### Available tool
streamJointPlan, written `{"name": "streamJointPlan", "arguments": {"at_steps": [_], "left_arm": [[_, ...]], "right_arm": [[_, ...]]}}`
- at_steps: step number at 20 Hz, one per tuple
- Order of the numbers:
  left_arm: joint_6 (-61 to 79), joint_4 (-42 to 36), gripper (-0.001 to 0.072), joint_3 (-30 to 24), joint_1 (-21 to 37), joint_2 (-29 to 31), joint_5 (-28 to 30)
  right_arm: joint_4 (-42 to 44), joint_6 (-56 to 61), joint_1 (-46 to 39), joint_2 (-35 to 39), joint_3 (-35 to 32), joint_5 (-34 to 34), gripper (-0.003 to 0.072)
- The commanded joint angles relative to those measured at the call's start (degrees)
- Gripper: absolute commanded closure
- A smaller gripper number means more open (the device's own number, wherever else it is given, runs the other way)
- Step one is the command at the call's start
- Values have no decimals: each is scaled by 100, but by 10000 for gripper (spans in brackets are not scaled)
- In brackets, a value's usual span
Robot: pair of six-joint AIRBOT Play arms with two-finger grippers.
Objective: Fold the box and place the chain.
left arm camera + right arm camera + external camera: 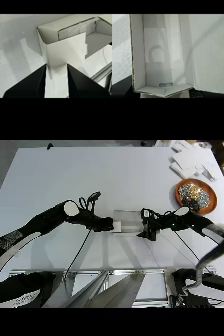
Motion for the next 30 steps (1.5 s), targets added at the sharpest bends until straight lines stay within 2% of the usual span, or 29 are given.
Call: {"name": "streamJointPlan", "arguments": {"at_steps": [1, 5, 7, 10, 19, 24, 26, 30], "left_arm": [[-4, -9, 418, 17, -28, 4, 24], [-57, 155, 418, 140, -299, -28, 332], [-599, 739, 418, 361, -391, -144, 299], [-1349, 1580, 418, 754, -601, -374, -74], [-2944, 2896, 418, 1694, -1261, -874, -901], [-3685, 3755, 420, 2780, -1554, -1700, -2159], [-3967, 3884, 420, 3034, -1635, -1893, -2133], [-4680, 3873, 443, 3056, -1687, -2072, -1958]], "right_arm": [[0, 0, 0, 2, 2, 2, 409], [0, 0, 0, 2, 2, 0, 409], [0, 0, 0, 2, 2, 0, 409], [0, 0, 0, 2, 2, 0, 409], [0, 0, 0, 2, 2, 2, 409], [0, 0, 0, 2, 2, 0, 409], [0, 0, 0, 2, 2, 0, 409], [0, 0, 0, 2, 2, 0, 409]]}}
